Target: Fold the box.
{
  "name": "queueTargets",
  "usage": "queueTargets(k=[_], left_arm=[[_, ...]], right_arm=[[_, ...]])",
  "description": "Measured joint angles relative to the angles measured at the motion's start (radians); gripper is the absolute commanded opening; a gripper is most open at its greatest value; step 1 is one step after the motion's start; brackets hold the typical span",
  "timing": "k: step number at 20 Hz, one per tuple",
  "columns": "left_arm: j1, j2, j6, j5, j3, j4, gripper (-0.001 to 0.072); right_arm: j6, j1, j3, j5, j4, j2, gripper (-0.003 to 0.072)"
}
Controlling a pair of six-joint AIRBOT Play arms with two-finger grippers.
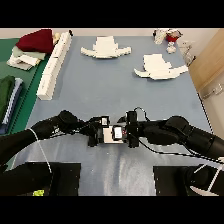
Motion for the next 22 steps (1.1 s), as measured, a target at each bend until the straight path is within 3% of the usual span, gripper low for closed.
queueTargets(k=[6,13,17,19,21,22], left_arm=[[0.0,0.0,0.0,0.0,0.0,0.0,0.0513],[0.0,0.0,0.0,0.0,0.0,0.0,0.0513],[0.0,0.0,0.0,0.0,0.0,0.0,0.0513],[0.0,0.0,0.0,0.0,0.0,0.0,0.0512],[0.0,0.0,0.0,0.0,0.0,0.0,0.0513],[0.0,0.0,0.0,0.0,0.0,0.0,0.0513]], right_arm=[[0.0,0.0,0.0,0.017,0.002,0.004,0.055],[0.0,0.0,-0.01,-0.071,0.078,-0.002,0.0553],[0.0,0.0,-0.014,-0.041,0.061,-0.029,0.0546],[0.0,0.0,-0.014,-0.027,0.055,-0.035,0.0441],[0.0,0.001,-0.014,-0.023,0.051,-0.038,0.0418],[0.0,0.001,-0.014,-0.021,0.05,-0.039,0.0368]])
